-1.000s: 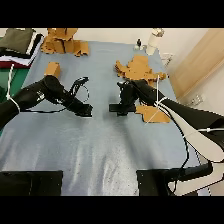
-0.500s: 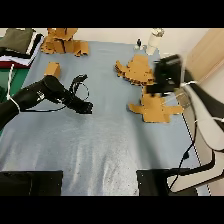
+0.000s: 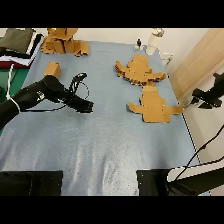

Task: Fold the box.

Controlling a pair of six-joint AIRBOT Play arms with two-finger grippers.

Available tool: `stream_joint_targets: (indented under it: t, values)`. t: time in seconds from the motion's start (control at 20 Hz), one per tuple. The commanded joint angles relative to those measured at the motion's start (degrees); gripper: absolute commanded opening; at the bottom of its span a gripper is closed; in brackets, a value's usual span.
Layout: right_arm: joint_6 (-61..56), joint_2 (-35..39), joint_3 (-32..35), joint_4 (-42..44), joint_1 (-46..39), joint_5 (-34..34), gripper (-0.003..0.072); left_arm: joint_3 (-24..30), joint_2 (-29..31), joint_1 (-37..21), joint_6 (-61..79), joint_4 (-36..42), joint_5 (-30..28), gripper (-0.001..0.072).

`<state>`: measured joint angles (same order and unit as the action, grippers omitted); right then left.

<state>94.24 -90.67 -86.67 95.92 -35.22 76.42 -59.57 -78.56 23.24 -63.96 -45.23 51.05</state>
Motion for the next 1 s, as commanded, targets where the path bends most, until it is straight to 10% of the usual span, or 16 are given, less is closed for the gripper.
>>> stream_joint_targets:
  t: [0.0, 0.1, 0.15, 0.2, 0.45, 0.8, 0.95]
  values:
    - [14.2, -3.4, 0.0, 16.4, -6.2, 1.5, 0.0454, 0.0, 0.0, 0.0, 0.0, 0.7, 0.0, 0.0015]
    - [19.5, -6.3, 0.0, 22.9, -6.3, 4.3, 0.0453, 0.0, 0.0, 0.0, 0.0, 1.8, 0.1, 0.0072]
    - [20.0, -7.8, 0.0, 23.1, -6.1, 4.8, 0.0453, 0.0, 0.0, 0.0, 0.0, 2.0, 0.2, 0.0428]
    - [20.0, -9.5, 0.0, 23.2, -6.1, 5.2, 0.0453, 0.0, 0.0, 0.0, 0.0, 2.0, 0.2, 0.0612]
    - [22.6, -13.4, 0.0, 26.0, -6.1, 8.7, 0.0422, 0.0, 0.0, 0.0, 0.0, 4.3, 0.3, 0.0611]
    - [25.9, -13.0, 0.6, 33.1, -2.5, 17.8, 0.0002, 0.0, 0.0, -0.2, 0.0, 9.3, 0.7, 0.0611]
    - [26.5, -12.1, 4.7, 35.5, 3.0, 17.4, 0.0001, -0.1, 0.0, -2.2, 0.0, 13.7, 3.3, 0.061]
